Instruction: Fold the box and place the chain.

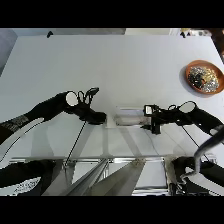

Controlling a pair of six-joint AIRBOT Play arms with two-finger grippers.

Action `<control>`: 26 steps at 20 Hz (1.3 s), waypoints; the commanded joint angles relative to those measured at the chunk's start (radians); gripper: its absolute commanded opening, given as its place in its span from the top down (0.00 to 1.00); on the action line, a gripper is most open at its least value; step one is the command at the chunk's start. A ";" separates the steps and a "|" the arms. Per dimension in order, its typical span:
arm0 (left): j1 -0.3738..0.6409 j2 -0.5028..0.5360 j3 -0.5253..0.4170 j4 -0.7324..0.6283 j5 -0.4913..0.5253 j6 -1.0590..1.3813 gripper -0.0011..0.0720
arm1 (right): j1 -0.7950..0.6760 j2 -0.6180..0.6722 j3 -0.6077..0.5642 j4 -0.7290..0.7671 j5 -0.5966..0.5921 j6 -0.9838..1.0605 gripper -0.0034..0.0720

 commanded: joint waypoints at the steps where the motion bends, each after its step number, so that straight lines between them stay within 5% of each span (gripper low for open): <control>1: -0.004 -0.003 0.000 -0.010 0.016 -0.039 0.98 | -0.001 0.001 0.000 0.000 0.000 0.000 0.54; 14: -0.043 0.055 0.000 -0.132 0.062 -0.053 0.97 | -0.001 0.000 0.000 0.000 0.000 0.000 0.54; 18: -0.055 0.089 0.000 -0.135 0.076 -0.054 0.77 | -0.001 0.001 0.000 0.000 0.000 0.000 0.54; 26: -0.099 0.089 0.000 -0.171 0.133 -0.053 0.76 | -0.001 0.001 0.000 0.000 0.000 0.000 0.54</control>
